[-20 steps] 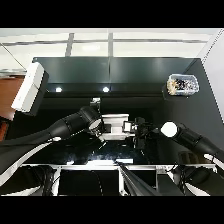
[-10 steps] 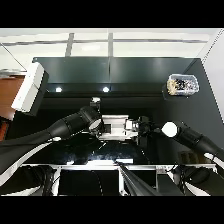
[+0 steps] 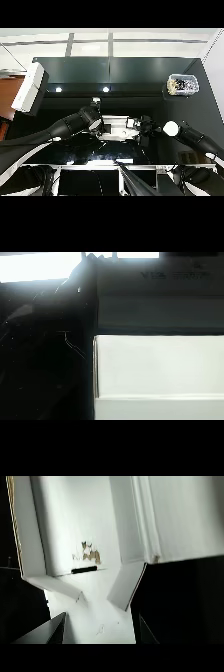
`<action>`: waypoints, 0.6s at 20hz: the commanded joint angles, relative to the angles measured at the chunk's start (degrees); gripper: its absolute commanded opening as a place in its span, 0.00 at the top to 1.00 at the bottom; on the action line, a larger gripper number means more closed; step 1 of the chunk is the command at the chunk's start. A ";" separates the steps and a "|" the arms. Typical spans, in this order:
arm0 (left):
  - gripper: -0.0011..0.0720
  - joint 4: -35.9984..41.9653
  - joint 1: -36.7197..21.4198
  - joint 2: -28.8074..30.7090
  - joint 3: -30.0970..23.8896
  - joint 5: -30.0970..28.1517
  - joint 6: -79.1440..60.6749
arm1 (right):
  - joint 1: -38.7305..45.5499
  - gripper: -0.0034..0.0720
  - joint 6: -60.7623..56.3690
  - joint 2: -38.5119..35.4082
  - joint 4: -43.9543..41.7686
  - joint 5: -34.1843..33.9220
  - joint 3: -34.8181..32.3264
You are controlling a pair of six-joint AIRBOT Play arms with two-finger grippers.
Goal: Fold the box and place the chain.
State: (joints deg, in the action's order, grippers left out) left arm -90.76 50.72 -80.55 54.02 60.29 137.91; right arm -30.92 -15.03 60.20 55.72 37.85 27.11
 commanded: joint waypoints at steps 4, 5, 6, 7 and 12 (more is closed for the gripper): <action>0.95 -0.07 -0.02 -0.04 -0.02 -0.02 0.07 | 0.63 0.25 1.27 -0.94 -2.19 1.64 0.00; 0.94 -0.07 -0.02 -0.04 -0.02 0.00 0.07 | 0.33 0.25 3.78 -0.92 -4.20 1.25 0.00; 0.94 -0.07 -0.02 -0.04 -0.02 -0.02 0.07 | 0.02 0.25 5.51 -0.87 -5.95 0.31 0.00; 0.94 -0.09 -0.02 -0.04 -0.02 -0.02 0.07 | -0.33 0.25 6.34 -0.70 -7.39 -0.96 0.00; 0.95 -0.09 -0.02 -0.04 -0.02 0.00 0.07 | -1.86 0.47 6.73 0.55 -9.29 -2.32 0.00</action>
State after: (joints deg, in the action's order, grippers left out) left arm -90.80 50.72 -80.55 54.02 60.29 137.95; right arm -31.77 -9.37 60.25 48.56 36.36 27.11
